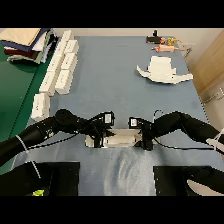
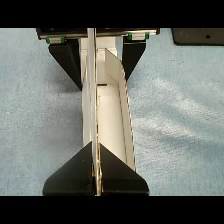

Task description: Fold the box.

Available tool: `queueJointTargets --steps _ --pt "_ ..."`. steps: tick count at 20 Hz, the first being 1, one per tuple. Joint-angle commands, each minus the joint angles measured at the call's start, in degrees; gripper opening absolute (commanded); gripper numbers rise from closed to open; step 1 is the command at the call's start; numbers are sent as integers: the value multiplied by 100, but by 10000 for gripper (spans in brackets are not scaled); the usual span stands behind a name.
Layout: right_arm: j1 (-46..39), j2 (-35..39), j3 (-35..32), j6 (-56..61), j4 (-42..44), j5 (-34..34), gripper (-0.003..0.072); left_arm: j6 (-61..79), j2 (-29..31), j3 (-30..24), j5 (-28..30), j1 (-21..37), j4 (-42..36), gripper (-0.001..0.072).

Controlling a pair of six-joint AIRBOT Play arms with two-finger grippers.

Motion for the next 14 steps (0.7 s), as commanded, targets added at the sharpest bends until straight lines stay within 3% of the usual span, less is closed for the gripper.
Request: queueJointTargets --steps 1,14 --pt "7 -20 -11 13 -4 -85 430 0 -2 0 2 -2 2 13" --pt "4 -17 -9 13 -52 -92 431 358 -2 2 92 -2 17 14"
